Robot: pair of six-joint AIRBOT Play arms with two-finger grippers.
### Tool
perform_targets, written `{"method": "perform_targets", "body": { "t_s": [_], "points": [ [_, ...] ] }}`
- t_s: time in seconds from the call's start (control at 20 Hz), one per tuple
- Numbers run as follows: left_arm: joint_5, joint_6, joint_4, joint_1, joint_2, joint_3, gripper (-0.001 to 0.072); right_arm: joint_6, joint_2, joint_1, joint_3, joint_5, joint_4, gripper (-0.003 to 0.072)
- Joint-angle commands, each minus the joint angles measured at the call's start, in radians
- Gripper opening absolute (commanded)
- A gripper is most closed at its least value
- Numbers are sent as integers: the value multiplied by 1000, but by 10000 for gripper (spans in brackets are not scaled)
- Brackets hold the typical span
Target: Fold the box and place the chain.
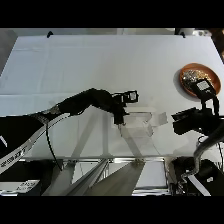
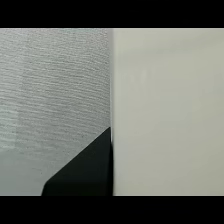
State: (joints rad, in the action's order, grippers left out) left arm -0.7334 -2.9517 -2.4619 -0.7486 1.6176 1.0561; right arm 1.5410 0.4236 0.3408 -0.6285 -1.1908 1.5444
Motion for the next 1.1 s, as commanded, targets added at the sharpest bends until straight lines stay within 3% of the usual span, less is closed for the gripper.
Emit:
{"method": "perform_targets", "body": {
  "t_s": [0.0,0.4,0.8,1.05],
  "points": [
    [4,0,2,-1,2,0,3,0,1,1,0,6,0,195],
    [9,0,10,-1,2,0,12,0,1,1,-1,7,0,195],
    [105,0,-15,-3,5,0,5,0,1,1,-1,31,0,195],
    [95,0,-39,-3,47,0,4,0,1,1,-1,32,0,195]
  ]
}}
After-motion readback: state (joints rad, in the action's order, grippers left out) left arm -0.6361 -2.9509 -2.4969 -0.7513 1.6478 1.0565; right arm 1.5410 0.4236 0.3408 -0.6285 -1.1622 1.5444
